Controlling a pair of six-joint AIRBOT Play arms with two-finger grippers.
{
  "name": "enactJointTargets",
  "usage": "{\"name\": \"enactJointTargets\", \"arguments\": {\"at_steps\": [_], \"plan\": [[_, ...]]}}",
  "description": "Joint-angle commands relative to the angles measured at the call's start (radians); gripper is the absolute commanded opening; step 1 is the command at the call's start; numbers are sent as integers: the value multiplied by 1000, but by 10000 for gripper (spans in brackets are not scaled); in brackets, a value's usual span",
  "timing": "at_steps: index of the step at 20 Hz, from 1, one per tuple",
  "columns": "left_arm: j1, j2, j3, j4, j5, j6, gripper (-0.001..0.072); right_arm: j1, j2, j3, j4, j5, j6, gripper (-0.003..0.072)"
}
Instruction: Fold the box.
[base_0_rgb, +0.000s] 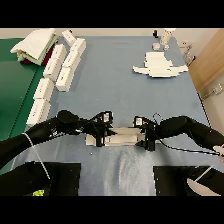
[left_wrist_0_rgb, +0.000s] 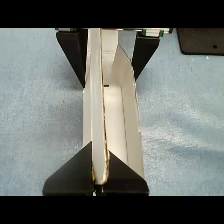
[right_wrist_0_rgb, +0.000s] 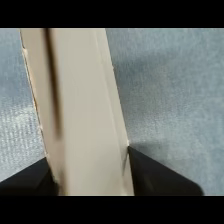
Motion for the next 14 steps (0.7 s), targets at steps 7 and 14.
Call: {"name": "enactJointTargets", "arguments": {"at_steps": [7, 14], "plan": [[1, 0, 1, 0, 0, 0, 14, 51, -3, 0, -36, -11, 0, 616], [1, 0, 1, 0, 0, 0, 14, 49, 11, 0, -61, 3, 0, 697]]}}
